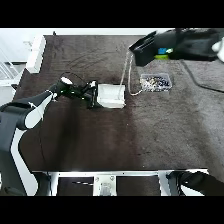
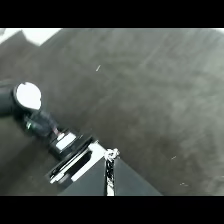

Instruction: Fold the box and place the chain.

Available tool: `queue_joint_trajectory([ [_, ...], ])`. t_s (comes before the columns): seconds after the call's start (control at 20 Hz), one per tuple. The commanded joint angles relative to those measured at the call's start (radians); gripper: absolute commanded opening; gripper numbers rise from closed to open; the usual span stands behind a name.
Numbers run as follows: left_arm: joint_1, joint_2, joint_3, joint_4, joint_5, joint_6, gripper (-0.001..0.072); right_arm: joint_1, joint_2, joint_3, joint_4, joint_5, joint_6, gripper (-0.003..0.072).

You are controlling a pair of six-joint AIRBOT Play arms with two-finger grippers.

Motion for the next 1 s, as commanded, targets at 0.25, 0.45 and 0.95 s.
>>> queue_joint_trajectory([
  [0.25,0.0,-0.001,0.0,0.0,0.001,0.0,0.0409,0.031,-0.106,-0.046,0.032,-0.167,-0.018,0.001],
  [0.45,0.0,0.0,0.0,0.0,0.0,0.0,0.0409,0.031,-0.062,0.051,0.037,-0.205,-0.035,0.0009],
  [0.95,0.0,0.0,0.0,0.0,0.0,0.0,0.0408,0.053,-0.053,0.158,0.043,-0.309,-0.088,0.001],
])
